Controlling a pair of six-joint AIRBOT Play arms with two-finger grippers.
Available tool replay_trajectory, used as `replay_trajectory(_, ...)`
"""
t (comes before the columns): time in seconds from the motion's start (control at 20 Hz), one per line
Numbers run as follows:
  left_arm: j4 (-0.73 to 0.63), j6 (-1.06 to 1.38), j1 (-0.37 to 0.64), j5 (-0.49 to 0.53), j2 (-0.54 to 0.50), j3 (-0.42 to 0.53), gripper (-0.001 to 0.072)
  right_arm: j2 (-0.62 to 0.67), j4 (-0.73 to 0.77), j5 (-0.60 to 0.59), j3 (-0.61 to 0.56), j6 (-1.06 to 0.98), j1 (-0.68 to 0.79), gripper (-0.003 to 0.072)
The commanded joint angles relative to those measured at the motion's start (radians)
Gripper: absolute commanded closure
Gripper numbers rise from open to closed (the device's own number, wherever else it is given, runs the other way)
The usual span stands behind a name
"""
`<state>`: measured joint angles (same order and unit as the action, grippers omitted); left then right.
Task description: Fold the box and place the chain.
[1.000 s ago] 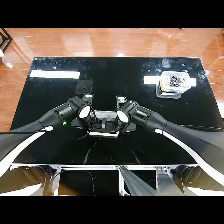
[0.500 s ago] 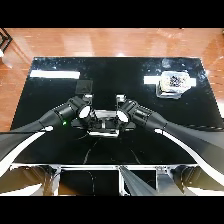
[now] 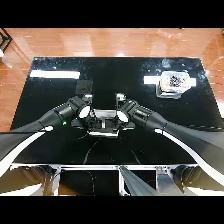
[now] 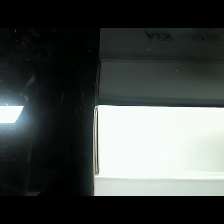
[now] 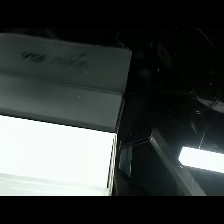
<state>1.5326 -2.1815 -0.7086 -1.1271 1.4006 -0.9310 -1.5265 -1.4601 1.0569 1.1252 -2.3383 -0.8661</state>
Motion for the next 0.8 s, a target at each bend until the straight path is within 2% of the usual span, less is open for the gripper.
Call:
replay_trajectory(0.0,0.0,0.001,0.0,0.0,0.001,-0.001,0.069,0.0,0.004,-0.004,0.0,0.005,-0.002,0.0664)
replay_trajectory(0.45,0.0,0.002,0.0,0.0,0.001,-0.001,0.069,0.001,-0.005,-0.004,0.001,0.014,-0.001,0.0663)
replay_trajectory(0.5,0.001,0.002,0.0,0.0,0.001,-0.001,0.069,0.002,-0.008,-0.004,0.001,0.015,-0.001,0.0642)
replay_trajectory(0.55,0.001,0.002,0.0,0.0,0.001,-0.001,0.069,0.003,-0.007,-0.003,0.001,0.014,-0.001,0.0453)
replay_trajectory(0.6,0.001,0.002,0.0,0.0,0.001,-0.001,0.069,0.003,-0.007,-0.001,0.001,0.014,-0.001,0.0347)
replay_trajectory(0.75,0.0,0.002,0.0,-0.008,0.001,-0.001,0.069,0.003,0.025,0.049,0.001,0.014,0.001,0.0347)
